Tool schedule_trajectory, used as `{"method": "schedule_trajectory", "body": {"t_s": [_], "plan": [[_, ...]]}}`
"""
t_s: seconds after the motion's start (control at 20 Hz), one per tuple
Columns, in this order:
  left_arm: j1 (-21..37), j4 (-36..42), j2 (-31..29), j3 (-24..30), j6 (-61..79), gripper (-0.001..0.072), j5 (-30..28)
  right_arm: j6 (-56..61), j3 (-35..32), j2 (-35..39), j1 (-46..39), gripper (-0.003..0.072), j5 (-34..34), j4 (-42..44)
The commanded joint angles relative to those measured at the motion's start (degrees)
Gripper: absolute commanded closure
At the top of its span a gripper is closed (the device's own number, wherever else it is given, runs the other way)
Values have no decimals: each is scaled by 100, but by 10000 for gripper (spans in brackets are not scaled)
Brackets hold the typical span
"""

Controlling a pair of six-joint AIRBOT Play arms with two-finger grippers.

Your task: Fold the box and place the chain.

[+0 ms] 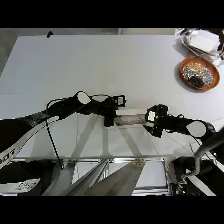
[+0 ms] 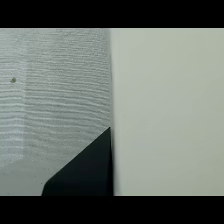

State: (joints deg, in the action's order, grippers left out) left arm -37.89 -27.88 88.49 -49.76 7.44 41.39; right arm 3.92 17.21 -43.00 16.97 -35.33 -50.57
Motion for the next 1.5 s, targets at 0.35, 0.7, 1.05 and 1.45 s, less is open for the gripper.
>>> {"method": "schedule_trajectory", "body": {"t_s": [0.35, 0.7, 1.05, 1.45], "plan": [[-4, -2, 0, 2, 4, 700, 0, -2002, 11, -680, -730, -6, -457, 1497], [-4, -2, 0, 2, 4, 700, 0, -2549, 11, -1349, -745, -2, -603, 1851], [-4, -2, 0, 2, 4, 700, 2, -3121, 37, -1786, -745, 31, -595, 2096], [-4, -2, 0, 2, 4, 700, 2, -3274, 208, -2186, -745, 60, -597, 2243]]}}
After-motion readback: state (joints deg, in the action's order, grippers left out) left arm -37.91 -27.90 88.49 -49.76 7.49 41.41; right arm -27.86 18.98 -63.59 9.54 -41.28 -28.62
